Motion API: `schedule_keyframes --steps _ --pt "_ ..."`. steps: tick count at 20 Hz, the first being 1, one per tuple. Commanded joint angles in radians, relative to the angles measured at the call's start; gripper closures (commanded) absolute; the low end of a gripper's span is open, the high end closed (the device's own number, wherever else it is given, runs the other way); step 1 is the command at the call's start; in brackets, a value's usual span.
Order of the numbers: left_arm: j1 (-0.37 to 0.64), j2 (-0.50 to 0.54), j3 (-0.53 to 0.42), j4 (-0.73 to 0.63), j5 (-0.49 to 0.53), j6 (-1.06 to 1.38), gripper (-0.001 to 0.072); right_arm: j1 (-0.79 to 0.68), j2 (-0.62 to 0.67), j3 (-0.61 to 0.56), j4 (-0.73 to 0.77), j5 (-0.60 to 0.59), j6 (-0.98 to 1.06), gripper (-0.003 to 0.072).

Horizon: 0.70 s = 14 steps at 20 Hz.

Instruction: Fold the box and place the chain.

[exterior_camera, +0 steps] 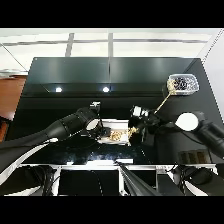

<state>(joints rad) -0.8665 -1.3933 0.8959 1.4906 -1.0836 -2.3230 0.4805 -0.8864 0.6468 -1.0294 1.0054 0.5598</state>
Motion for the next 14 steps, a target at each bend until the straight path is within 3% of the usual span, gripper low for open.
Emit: schedule_keyframes --steps 1,6,9,14 --pt "0.0 0.0 0.0 0.0 0.0 0.0 0.0676 -0.034 0.092 0.127 -0.021 0.123 0.103 0.0659" --pt "0.0 0.0 0.0 0.0 0.0 0.0 0.0677 -0.038 0.153 0.293 0.09 0.151 0.129 0.066" --pt "0.0 0.0 0.0 0.0 0.0 0.0 0.0677 -0.034 0.15 0.304 0.244 0.146 0.127 0.066" --pt "0.0 0.0 0.0 0.0 0.0 0.0 0.0677 0.024 0.113 0.303 0.263 0.146 0.127 0.066"
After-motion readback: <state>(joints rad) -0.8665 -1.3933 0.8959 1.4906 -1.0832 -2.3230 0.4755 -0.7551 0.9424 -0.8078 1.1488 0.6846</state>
